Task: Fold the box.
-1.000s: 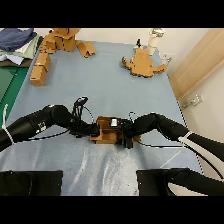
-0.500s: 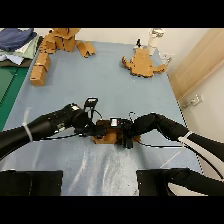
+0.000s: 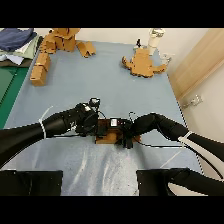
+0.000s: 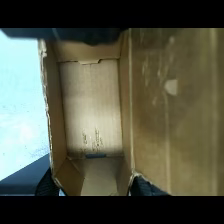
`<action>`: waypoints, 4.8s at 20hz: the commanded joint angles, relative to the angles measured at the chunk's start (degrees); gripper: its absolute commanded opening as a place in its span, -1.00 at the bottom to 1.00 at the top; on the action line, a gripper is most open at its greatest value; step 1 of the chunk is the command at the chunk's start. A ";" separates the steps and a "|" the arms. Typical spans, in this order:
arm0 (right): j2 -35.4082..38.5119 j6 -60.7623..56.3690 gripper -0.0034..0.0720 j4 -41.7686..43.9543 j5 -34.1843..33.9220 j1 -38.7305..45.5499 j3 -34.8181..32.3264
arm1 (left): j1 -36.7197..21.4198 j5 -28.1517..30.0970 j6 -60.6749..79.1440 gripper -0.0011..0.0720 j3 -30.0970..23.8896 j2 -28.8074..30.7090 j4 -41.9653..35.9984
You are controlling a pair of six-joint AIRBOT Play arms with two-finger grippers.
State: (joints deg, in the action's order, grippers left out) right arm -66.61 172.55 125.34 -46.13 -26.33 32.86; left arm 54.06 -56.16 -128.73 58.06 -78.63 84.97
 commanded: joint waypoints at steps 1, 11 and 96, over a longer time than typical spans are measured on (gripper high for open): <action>0.00 -0.04 0.42 0.00 0.00 0.04 0.04 | 1.92 -0.61 -1.44 0.52 1.97 -1.77 0.83; 0.00 -0.04 0.42 0.00 0.00 0.04 0.04 | 2.73 -1.51 -7.61 -0.94 4.68 -5.31 2.49; 0.00 -0.02 0.42 0.00 0.00 0.04 0.04 | 0.39 -2.23 -3.08 -0.93 4.85 -6.08 1.20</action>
State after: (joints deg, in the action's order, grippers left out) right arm -66.61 172.53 125.34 -46.15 -26.30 32.84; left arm 54.30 -58.52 -131.63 62.83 -84.47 85.67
